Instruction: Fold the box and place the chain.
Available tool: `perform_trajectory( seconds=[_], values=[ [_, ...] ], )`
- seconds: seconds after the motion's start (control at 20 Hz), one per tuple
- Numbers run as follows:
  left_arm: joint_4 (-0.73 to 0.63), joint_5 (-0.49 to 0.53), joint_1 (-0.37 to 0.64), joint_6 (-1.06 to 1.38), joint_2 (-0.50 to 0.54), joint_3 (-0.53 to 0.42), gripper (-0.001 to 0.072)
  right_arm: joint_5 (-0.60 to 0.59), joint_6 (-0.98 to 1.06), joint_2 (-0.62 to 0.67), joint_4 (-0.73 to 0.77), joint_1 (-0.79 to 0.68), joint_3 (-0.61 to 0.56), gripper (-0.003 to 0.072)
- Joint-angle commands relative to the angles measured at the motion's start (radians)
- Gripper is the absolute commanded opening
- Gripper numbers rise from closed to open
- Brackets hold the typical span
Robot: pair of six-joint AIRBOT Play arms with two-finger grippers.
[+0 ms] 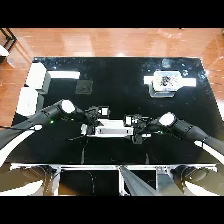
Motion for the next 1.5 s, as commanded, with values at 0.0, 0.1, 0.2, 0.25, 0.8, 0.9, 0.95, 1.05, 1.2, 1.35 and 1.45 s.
perform_trajectory(
  seconds=[0.0, 0.1, 0.2, 0.25, 0.8, 0.9, 0.95, 1.05, 1.2, 1.35, 1.45],
  values=[
    [0.0, -0.003, 0.0, 0.0, 0.001, 0.001, 0.0019, 0.001, 0.014, -0.001, -0.003, 0.0, 0.0, 0.0539],
    [0.0, -0.002, 0.0, 0.0, 0.001, 0.001, 0.0019, 0.016, 0.014, -0.001, -0.003, 0.0, 0.0, 0.0539],
    [0.0, -0.002, 0.0, 0.0, 0.001, 0.001, 0.0019, 0.018, 0.018, -0.001, -0.004, 0.0, 0.0, 0.0539],
    [0.0, -0.002, 0.0, 0.0, 0.001, 0.001, 0.0019, 0.017, 0.019, -0.001, -0.004, 0.0, 0.0, 0.054],
    [0.0, -0.002, 0.0, 0.0, 0.001, 0.001, 0.0019, -0.003, 0.073, -0.002, -0.064, 0.0, -0.002, 0.0604],
    [0.0, -0.002, 0.0, 0.0, 0.001, 0.001, 0.0019, -0.003, 0.073, -0.002, -0.064, 0.0, -0.002, 0.0604],
    [0.0, -0.002, 0.0, 0.0, 0.001, 0.001, 0.0019, -0.003, 0.073, -0.002, -0.064, 0.0, -0.002, 0.0604],
    [0.0, -0.002, 0.0, 0.0, 0.001, 0.001, 0.0019, -0.003, 0.074, -0.002, -0.079, 0.0, -0.003, 0.0604],
    [0.0, -0.002, 0.0, 0.0, 0.001, 0.001, 0.0019, -0.003, 0.074, -0.003, -0.082, 0.0, -0.003, 0.0604],
    [0.0, -0.001, 0.0, 0.0, 0.001, 0.001, 0.0019, -0.004, 0.074, -0.003, -0.082, 0.0, -0.003, 0.0603],
    [0.0, -0.001, 0.0, 0.0, 0.001, 0.001, 0.0019, -0.004, 0.074, -0.003, -0.082, 0.0, -0.003, 0.0568]
  ],
)
